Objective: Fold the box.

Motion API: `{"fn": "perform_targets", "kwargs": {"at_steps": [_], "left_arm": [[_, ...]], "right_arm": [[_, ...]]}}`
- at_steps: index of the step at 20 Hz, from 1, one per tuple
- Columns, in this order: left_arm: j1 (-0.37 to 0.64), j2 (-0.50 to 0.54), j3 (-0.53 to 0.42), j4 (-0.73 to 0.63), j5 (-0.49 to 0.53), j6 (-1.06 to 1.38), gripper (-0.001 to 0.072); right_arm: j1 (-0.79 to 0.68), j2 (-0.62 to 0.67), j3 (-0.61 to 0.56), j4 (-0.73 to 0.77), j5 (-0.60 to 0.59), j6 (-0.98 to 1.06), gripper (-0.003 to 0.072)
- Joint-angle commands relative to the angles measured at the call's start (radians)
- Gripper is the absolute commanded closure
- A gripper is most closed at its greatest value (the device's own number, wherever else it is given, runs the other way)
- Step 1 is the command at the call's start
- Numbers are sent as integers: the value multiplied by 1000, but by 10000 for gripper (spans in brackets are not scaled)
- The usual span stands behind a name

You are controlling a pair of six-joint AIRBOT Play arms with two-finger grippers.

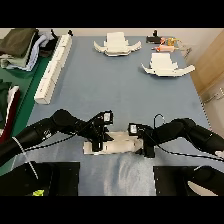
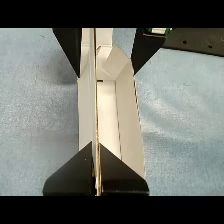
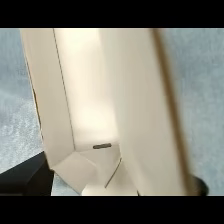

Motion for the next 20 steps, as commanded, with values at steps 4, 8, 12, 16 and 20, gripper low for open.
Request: {"fn": "perform_targets", "kwargs": {"at_steps": [4,8,12,16,20], "left_arm": [[1,0,0,0,0,0,697],[1,0,0,0,0,0,698],[1,0,0,0,0,0,697],[1,0,0,0,0,0,698],[1,0,0,0,0,0,697]], "right_arm": [[0,15,-53,57,111,-134,-30],[0,14,-71,91,129,-146,-19],[0,9,-95,119,145,-159,29],[0,10,-96,122,121,-159,116],[0,11,-97,127,97,-159,127]]}}
